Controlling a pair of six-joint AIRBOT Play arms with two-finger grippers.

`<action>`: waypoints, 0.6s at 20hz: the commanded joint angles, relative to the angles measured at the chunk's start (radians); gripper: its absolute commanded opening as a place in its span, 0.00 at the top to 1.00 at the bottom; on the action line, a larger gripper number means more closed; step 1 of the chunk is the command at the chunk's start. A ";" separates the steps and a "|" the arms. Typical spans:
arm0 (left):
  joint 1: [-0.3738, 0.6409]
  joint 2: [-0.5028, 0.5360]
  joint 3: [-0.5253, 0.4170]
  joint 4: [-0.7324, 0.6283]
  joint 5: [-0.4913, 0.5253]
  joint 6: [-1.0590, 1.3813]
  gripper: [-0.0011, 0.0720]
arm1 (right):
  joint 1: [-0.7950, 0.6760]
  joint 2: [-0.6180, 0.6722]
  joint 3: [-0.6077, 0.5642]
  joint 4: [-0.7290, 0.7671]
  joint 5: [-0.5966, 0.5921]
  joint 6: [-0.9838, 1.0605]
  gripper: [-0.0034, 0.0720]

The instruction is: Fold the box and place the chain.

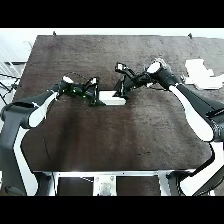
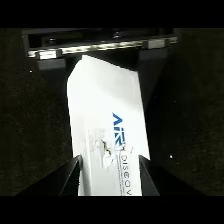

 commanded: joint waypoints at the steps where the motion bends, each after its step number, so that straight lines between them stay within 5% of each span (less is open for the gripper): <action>1: 0.000 -0.001 0.000 0.001 0.000 0.001 0.30 | 0.002 0.000 0.027 -0.004 0.003 0.001 0.40; 12: 0.000 -0.001 0.000 0.001 0.000 0.001 0.30 | 0.006 0.000 0.037 -0.006 0.076 0.001 0.66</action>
